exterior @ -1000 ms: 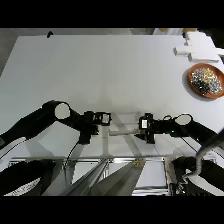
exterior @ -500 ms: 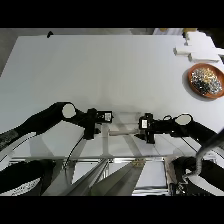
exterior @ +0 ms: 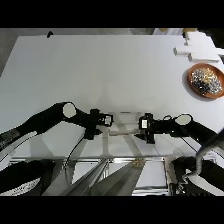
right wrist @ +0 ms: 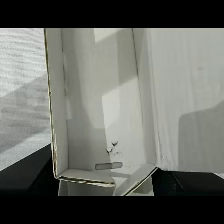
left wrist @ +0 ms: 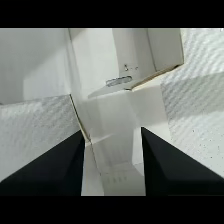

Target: Fold the box and place the chain.

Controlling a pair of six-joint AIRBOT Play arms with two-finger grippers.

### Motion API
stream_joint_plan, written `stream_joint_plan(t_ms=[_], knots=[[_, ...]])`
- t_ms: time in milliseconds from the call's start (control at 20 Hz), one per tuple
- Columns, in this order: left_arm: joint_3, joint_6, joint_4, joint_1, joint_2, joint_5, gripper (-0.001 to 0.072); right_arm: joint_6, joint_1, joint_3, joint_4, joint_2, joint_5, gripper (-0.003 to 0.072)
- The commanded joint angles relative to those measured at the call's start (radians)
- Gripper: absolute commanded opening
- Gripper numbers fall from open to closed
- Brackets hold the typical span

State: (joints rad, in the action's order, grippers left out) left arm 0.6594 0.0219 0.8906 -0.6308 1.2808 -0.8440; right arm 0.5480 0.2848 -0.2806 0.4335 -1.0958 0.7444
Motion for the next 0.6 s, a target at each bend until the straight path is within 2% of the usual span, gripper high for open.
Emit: stream_joint_plan(t_ms=[0,50,150,550], knots=[[-0.001,-0.026,-0.008,0.000,-0.007,-0.060,0.0302,0.000,0.000,0.000,0.000,0.001,0.000,0.0296],[-0.001,-0.026,-0.008,0.000,-0.006,-0.080,0.0270,0.000,0.000,0.000,0.000,0.001,0.000,0.0296],[-0.001,-0.026,-0.008,-0.001,-0.006,-0.087,0.0270,0.000,0.000,0.000,0.000,0.001,0.000,0.0296],[-0.001,-0.026,-0.075,-0.042,0.000,-0.005,0.0270,0.000,0.000,0.000,0.000,0.001,0.000,0.0296]])
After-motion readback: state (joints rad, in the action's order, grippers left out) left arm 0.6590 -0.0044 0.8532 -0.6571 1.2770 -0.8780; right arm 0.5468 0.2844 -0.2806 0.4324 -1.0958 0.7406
